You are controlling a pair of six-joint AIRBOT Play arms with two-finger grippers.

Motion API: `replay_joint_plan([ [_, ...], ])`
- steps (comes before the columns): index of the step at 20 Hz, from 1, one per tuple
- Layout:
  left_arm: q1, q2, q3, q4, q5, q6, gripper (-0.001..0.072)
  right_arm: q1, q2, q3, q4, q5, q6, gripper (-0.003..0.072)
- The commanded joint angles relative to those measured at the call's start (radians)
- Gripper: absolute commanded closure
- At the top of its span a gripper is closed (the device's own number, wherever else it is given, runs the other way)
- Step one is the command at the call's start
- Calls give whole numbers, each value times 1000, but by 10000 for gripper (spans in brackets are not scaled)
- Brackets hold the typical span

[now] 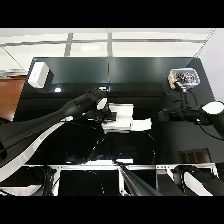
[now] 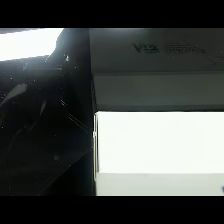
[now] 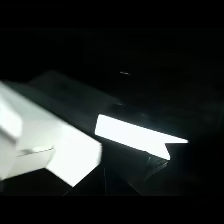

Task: Fold the box and place the chain.

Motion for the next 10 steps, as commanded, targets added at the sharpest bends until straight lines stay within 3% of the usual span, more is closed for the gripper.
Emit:
replay_joint_plan([
  [1,1,0,1,3,-3,0,686,-126,-5,-53,-53,-56,266,673],
  [4,1,0,1,3,-4,0,685,-120,-94,-55,-48,63,269,673],
  [6,1,0,1,3,-5,0,686,-53,-182,-55,-14,80,269,673],
  [10,1,0,1,2,-6,0,686,127,-316,-48,205,61,137,673],
])
